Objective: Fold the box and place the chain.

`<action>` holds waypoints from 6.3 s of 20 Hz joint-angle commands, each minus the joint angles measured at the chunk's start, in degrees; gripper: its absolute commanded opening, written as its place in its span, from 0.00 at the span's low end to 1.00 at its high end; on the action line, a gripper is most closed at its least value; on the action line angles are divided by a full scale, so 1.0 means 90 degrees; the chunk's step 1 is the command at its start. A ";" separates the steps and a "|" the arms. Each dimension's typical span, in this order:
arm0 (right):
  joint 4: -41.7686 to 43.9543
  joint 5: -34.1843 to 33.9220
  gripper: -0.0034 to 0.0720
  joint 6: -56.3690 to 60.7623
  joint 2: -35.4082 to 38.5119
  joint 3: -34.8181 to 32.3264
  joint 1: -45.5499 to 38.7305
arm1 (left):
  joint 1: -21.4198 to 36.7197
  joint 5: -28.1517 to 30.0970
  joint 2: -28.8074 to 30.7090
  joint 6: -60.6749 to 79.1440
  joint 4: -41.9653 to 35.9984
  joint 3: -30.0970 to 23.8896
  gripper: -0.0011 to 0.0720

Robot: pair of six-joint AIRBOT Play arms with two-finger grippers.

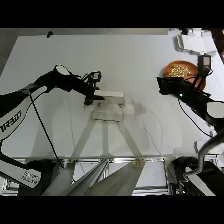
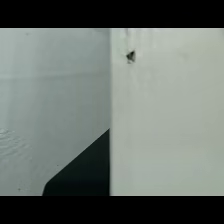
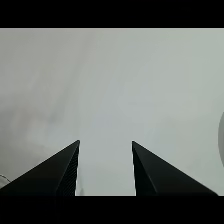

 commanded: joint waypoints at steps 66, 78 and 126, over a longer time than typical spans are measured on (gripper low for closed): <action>0.0262 0.1749 0.88 -0.6538 -0.3033 0.0002 0.1343 | -0.0046 0.0525 -0.0092 -0.0102 -0.0449 -0.0005 0.02; 0.2926 0.0799 0.91 -0.6453 -0.3473 0.0012 0.1715 | -0.0046 0.0525 -0.0092 -0.0102 -0.0449 -0.0005 0.02; 0.0551 0.3359 0.84 -0.7346 -0.5700 0.2732 0.1197 | -0.0046 0.0525 -0.0095 -0.0102 -0.0449 -0.0005 0.03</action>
